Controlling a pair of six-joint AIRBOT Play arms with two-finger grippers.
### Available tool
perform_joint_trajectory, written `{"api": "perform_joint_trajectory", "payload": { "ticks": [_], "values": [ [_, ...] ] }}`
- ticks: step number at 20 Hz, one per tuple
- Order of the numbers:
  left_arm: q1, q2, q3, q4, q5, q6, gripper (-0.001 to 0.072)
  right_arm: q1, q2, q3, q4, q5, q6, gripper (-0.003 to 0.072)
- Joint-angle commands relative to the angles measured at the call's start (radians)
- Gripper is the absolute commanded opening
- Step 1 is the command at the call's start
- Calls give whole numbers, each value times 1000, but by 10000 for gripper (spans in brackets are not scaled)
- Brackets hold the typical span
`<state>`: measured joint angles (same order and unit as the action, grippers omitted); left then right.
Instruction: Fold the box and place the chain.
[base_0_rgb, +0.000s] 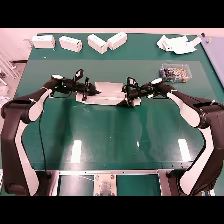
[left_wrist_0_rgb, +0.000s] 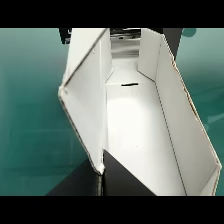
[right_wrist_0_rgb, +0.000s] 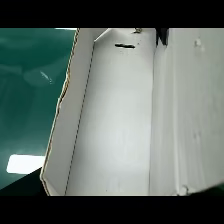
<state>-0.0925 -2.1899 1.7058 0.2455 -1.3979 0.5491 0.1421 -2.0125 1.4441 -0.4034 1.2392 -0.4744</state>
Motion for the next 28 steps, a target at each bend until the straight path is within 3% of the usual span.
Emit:
{"api": "perform_joint_trajectory", "payload": {
  "ticks": [1, 14, 17, 28],
  "values": [
    [0, 0, 0, 1, 2, 0, 21, -3, 0, 1, 0, 3, 2, 624],
    [0, 0, 0, 1, 3, 1, 22, 6, -29, 80, -88, -11, 29, 623],
    [0, 0, 0, 1, 3, 2, 21, 6, -36, 81, -88, -10, 29, 563],
    [0, 0, 0, 1, 30, 2, 21, 6, -36, 81, -87, -8, 28, 563]
  ]
}}
